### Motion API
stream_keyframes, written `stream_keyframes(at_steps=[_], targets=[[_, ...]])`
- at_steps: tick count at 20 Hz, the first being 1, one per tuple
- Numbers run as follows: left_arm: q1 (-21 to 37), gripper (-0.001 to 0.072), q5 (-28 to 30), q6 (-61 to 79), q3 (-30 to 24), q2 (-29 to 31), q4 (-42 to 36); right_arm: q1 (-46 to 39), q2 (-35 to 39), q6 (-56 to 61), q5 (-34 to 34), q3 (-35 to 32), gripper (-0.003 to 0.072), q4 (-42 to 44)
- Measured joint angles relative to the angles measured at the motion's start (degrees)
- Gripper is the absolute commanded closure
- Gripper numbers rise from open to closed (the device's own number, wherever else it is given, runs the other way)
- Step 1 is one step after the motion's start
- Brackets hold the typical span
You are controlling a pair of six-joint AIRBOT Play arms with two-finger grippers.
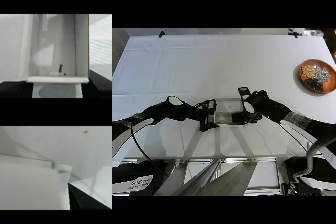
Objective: Fold the box and place the chain.
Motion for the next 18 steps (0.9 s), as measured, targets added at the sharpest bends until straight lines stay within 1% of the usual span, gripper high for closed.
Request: stream_keyframes(at_steps=[3,4,5,12,13,15,16,17,18], targets=[[0.0,0.0434,0.09,-0.09,0.0,0.0,-0.07,-0.31,0.63,0.37,-0.52,-0.02,0.0292,0.0],[0.0,0.0434,0.09,-0.09,0.0,0.0,-0.07,-0.33,0.74,0.66,-1.05,-0.02,0.0353,0.04],[0.0,0.0434,0.09,-0.09,0.0,0.0,-0.07,-0.33,0.83,0.94,-1.73,-0.02,0.0368,0.13],[0.0,0.0434,0.09,-0.04,0.0,0.0,-0.02,0.0,-0.48,1.68,-3.52,-0.02,0.037,0.33],[0.0,0.0434,0.11,0.15,0.0,0.0,0.0,0.11,-0.81,1.73,-3.56,-0.02,0.0406,0.39],[0.0,0.0434,0.11,0.13,0.0,0.0,0.0,0.33,-1.22,1.88,-3.56,0.04,0.0539,0.44],[0.0,0.0434,0.11,0.13,0.0,0.0,0.0,0.37,-1.38,1.84,-3.23,0.04,0.0552,0.15],[0.0,0.0434,0.11,0.13,0.0,0.0,0.0,0.39,-1.49,1.84,-3.13,0.04,0.0671,0.09],[0.0,0.0434,0.11,0.13,0.0,0.0,0.02,0.42,-1.55,1.86,-2.82,0.02,0.0675,-0.07]])
